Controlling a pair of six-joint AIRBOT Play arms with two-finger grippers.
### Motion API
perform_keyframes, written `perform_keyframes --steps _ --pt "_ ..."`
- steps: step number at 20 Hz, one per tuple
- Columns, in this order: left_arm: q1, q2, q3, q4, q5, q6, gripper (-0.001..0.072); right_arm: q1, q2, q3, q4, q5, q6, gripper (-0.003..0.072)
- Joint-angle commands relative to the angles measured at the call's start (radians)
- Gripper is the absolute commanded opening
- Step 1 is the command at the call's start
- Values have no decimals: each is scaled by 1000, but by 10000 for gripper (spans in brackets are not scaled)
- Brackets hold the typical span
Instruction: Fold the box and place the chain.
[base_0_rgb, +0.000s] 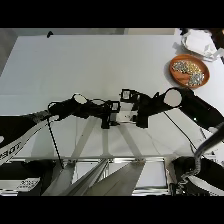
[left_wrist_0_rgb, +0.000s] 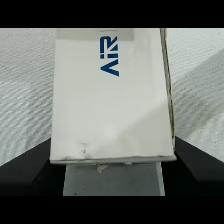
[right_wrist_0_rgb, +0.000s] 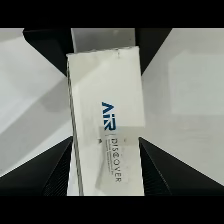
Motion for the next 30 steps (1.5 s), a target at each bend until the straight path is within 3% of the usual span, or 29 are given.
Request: perform_keyframes --steps 1,2,3,4,5,11,13,17,30 --pt "0 0 1 1 1 -1 66 0 57 1 26 -12 0 453" --pt "0 0 1 1 1 -1 66 -3 66 1 38 -10 13 430" --pt "0 0 1 1 1 -1 66 -18 69 1 72 -3 29 309" --pt "0 0 1 1 1 -1 66 -50 69 0 137 14 14 83" --pt "0 0 1 1 1 -1 66 -88 69 -6 219 27 -16 19" --pt "0 0 1 1 1 -1 66 -337 67 -183 746 153 -396 16" --pt "0 0 1 1 1 -1 66 -353 54 -276 842 151 -487 16" --pt "0 0 1 1 1 -1 66 -348 0 -373 835 100 -506 16" --pt "1 0 1 1 1 -1 66 -348 -14 -394 748 -6 -506 16"
